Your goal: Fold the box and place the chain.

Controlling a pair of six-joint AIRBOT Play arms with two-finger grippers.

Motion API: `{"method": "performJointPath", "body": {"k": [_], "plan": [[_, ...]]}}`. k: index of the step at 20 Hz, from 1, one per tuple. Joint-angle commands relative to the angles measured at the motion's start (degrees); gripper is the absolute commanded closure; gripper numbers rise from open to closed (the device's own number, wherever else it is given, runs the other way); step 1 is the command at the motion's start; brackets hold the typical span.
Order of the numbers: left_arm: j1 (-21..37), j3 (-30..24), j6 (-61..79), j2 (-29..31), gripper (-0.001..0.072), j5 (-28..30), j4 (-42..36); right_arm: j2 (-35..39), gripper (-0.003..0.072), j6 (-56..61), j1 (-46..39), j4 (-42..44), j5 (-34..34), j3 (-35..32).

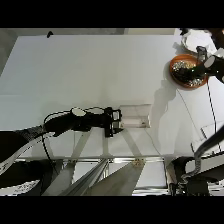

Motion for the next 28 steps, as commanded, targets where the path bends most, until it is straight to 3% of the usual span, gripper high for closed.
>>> {"method": "performJointPath", "body": {"k": [1,6,8,17,20,28], "plan": [[-0.02,0.02,0.02,-0.02,0.0435,0.02,0.02,4.24,0.0666,-0.26,-0.04,-0.24,0.68,1.2],[-0.02,0.02,0.02,-0.02,0.0435,0.02,0.0,10.56,0.0654,-2.78,-0.07,-3.19,2.67,1.2],[-0.02,0.02,0.02,-0.02,0.0435,0.02,0.0,9.07,0.0359,-2.34,-0.07,-4.96,4.04,1.2],[-0.02,0.02,0.02,-0.02,0.0435,0.02,0.0,0.5,0.0396,2.05,-0.07,-9.16,6.8,1.2],[-0.02,0.02,0.02,-0.02,0.0435,0.02,0.0,-0.44,0.0396,2.19,-0.07,-13.09,6.62,1.2],[-0.02,0.02,0.02,-0.02,0.0435,0.02,0.0,-1.53,0.0396,1.95,-0.04,-12.85,4.11,1.2]]}}
